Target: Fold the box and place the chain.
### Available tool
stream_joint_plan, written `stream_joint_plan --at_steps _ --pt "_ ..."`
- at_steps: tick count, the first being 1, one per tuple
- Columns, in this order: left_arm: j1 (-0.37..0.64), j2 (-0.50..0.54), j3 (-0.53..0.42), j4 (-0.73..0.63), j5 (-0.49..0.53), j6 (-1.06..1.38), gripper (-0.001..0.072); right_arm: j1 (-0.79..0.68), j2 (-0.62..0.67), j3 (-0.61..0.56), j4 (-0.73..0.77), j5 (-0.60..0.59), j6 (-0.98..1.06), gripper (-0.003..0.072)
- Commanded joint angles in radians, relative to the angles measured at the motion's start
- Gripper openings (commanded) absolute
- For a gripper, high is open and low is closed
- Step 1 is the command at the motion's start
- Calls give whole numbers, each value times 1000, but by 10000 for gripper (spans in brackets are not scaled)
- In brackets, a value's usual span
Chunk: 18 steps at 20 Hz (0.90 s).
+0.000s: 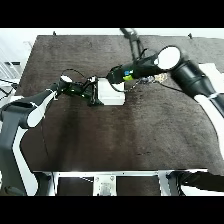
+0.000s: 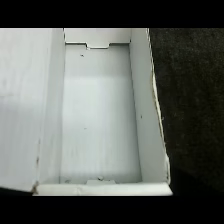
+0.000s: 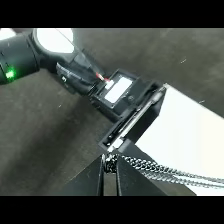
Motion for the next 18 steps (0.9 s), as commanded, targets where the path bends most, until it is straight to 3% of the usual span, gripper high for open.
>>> stream_joint_plan --at_steps 1,8,9,10,12,18 --pt "1 0 0 0 0 0 407 14 -96 -23 51 -60 -47 5" --pt "1 0 0 0 0 0 407 8 -268 -150 37 -312 -80 9" --pt "1 0 0 0 0 0 407 4 -265 -150 36 -306 -80 179" --pt "1 0 0 0 1 0 407 -4 -256 -150 35 -306 -82 430" --pt "1 0 0 0 -1 0 407 -38 -219 -150 15 -306 -92 392" --pt "1 0 0 0 0 0 407 -267 -97 -211 10 -302 -74 396"
